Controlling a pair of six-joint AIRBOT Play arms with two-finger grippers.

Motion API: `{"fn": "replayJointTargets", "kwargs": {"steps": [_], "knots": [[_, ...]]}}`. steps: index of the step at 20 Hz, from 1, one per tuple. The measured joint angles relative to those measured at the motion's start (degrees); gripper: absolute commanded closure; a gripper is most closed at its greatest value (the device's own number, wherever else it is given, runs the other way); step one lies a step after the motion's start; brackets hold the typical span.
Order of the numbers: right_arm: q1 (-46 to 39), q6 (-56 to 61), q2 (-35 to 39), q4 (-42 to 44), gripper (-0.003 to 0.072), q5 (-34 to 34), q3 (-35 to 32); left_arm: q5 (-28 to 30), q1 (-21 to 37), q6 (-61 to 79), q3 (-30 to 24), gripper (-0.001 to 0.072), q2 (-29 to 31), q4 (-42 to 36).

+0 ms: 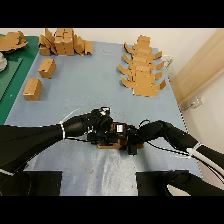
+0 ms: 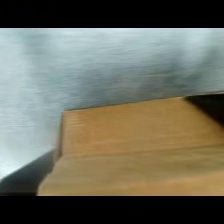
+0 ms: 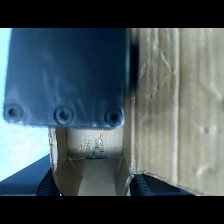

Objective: Fold the box.

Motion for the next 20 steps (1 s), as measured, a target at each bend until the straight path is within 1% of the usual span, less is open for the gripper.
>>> {"fn": "replayJointTargets", "kwargs": {"steps": [5, 6, 7, 11, 14, 16, 20], "knots": [[0.0, 0.2, 0.0, 0.0, 0.0318, 0.0, 0.0, -0.9, 0.0, -3.0, 0.0, 0.0210, 0.0, 0.7], [0.0, 0.2, 0.0, 0.0, 0.0317, 0.0, 0.0, -1.0, 0.0, -3.6, 0.0, 0.0222, 0.0, 0.8], [0.0, 0.2, 0.0, 0.0, 0.0317, 0.0, 0.0, -1.2, 0.1, -4.2, 0.0, 0.0307, 0.0, 1.0], [0.0, 0.2, 0.0, 0.0, 0.0317, 0.0, 0.0, -2.2, 0.5, -6.6, 0.0, 0.0306, 0.0, 2.1], [0.0, 0.2, 0.0, 0.0, 0.0318, 0.0, 0.0, -1.0, 0.7, -8.4, 0.0, 0.0310, 0.0, 2.5], [0.0, 0.2, 0.0, 0.1, 0.0317, 0.0, 0.0, 0.3, 0.8, -9.1, 0.0, 0.0700, 0.0, 2.6], [0.0, 0.2, 0.0, 0.1, 0.0317, 0.0, 0.0, -0.1, 0.8, -7.4, 0.0, 0.0697, 0.0, 2.5]]}}
